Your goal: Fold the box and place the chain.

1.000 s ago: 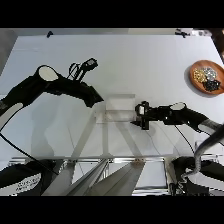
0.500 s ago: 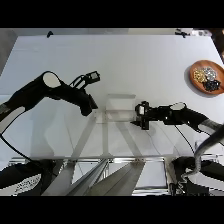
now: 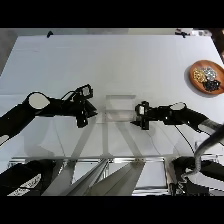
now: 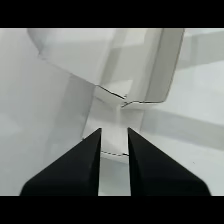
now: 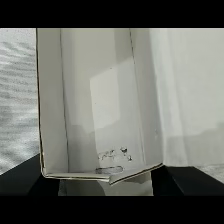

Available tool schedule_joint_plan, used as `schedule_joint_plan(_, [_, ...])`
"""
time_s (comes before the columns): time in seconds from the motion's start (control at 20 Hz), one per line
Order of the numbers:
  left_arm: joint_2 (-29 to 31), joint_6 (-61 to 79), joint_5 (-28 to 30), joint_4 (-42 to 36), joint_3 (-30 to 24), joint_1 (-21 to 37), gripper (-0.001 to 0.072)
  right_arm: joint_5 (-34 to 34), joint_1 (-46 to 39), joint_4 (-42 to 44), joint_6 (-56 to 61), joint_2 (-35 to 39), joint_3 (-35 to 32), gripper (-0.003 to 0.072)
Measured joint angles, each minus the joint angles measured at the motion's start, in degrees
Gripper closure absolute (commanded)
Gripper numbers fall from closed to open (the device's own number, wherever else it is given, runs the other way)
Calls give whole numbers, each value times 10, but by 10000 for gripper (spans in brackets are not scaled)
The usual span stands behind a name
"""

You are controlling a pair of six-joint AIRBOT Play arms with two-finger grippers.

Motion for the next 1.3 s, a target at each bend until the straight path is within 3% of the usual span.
schedule_joint_plan(0.1, [6,27,-15,-2,-5,-2,464,0,0,0,0,0,0,265])
schedule_joint_plan(0.2, [4,52,-27,-4,-7,-3,290,0,0,0,0,0,0,265])
schedule_joint_plan(0.25, [-1,66,-28,-5,-8,-3,284,0,0,0,0,0,0,265])
schedule_joint_plan(0.5, [-40,130,-7,-19,-10,-33,291,1,0,0,0,0,0,265])
schedule_joint_plan(0.9, [-92,169,107,-20,-10,-83,294,1,0,0,0,0,0,265])
schedule_joint_plan(1.05, [-101,171,124,-20,-10,-86,373,2,0,0,0,0,0,265])
schedule_joint_plan(1.3, [-108,172,137,-37,-10,-89,388,2,0,0,0,0,0,265])
